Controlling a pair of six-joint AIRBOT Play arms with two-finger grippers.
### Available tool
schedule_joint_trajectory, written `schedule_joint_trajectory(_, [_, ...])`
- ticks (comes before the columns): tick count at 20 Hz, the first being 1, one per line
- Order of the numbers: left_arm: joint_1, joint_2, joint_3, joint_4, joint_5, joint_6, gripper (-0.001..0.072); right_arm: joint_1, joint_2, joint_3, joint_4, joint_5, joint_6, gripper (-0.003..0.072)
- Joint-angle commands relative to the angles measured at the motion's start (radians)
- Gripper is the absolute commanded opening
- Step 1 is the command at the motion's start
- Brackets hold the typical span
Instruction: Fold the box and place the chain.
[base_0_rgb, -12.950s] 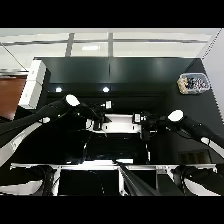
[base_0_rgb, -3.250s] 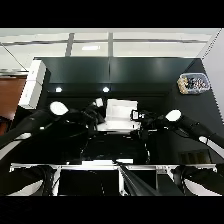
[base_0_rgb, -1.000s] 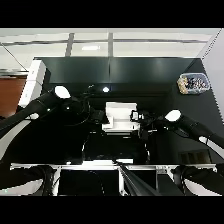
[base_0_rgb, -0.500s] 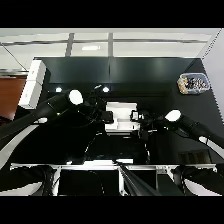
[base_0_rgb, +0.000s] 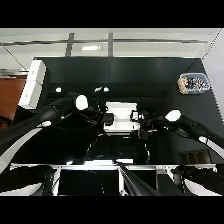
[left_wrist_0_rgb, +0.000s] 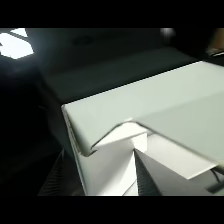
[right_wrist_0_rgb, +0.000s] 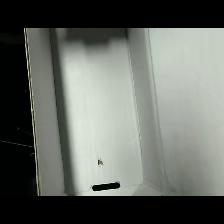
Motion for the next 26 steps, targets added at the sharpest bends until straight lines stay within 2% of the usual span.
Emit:
schedule_joint_trajectory(1, [-0.045,0.0,0.001,0.123,0.003,-0.094,0.0497,0.0,0.0,0.0,0.0,0.0,0.0,0.0481])
schedule_joint_trajectory(4, [-0.076,0.0,0.001,0.206,-0.002,-0.183,0.0497,0.0,0.0,0.0,0.0,0.001,0.0,0.0481])
schedule_joint_trajectory(6, [-0.085,-0.003,0.008,0.212,-0.01,-0.214,0.0497,0.0,0.0,0.0,0.0,0.001,0.0,0.0481])
schedule_joint_trajectory(11, [-0.12,-0.079,0.143,0.362,-0.167,-0.342,0.0497,0.0,0.0,0.0,0.0,0.001,0.0,0.0481])
schedule_joint_trajectory(14, [-0.144,-0.119,0.198,0.37,-0.215,-0.419,0.0495,0.0,0.0,0.0,0.0,0.001,0.0,0.0481])
schedule_joint_trajectory(15, [-0.152,-0.13,0.211,0.37,-0.215,-0.421,0.0474,0.0,0.0,0.0,0.0,0.001,0.0,0.0481])
schedule_joint_trajectory(16, [-0.159,-0.143,0.223,0.371,-0.226,-0.421,0.041,0.0,0.0,0.0,0.0,0.001,0.0,0.0481])
schedule_joint_trajectory(17, [-0.167,-0.159,0.235,0.371,-0.246,-0.421,0.0401,0.0,0.0,0.0,0.0,0.001,0.0,0.0481])
schedule_joint_trajectory(21, [-0.179,-0.178,0.244,0.391,-0.279,-0.476,0.0401,0.0,0.0,0.0,0.0,0.001,0.0,0.0481])
schedule_joint_trajectory(26, [-0.177,-0.18,0.244,0.389,-0.26,-0.503,0.0401,0.0,0.0,0.0,0.0,0.001,0.0,0.0481])
